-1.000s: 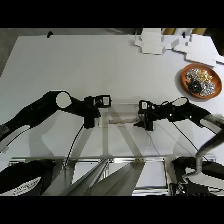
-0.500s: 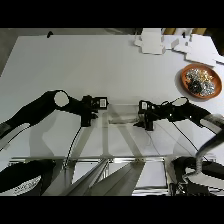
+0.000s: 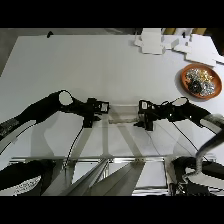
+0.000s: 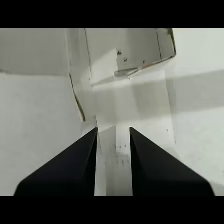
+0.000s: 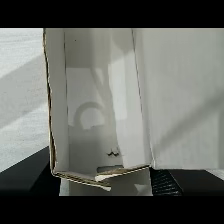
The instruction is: Fold the box and place the chain.
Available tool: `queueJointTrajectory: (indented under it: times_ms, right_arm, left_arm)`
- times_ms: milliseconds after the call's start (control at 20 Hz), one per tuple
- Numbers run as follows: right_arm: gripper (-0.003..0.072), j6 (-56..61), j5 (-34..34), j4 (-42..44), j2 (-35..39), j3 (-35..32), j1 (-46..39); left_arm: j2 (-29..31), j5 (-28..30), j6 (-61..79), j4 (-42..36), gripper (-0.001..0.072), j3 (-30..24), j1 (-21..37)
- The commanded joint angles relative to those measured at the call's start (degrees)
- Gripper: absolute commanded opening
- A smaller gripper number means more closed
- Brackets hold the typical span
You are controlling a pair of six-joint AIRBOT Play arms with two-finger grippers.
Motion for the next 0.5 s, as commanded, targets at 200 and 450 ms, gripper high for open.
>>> queueJointTrajectory:
  times_ms: [200,450]
  right_arm:
    - [0.0412,-0.1,0.0,0.0,0.0,0.0,0.0]
    - [0.0412,-0.1,0.0,0.0,0.0,0.0,0.0]
  left_arm:
    - [-0.6,0.6,3.3,-2.3,0.0232,0.0,-0.4]
    - [-1.4,0.7,3.5,-3.0,0.0231,0.0,-0.4]
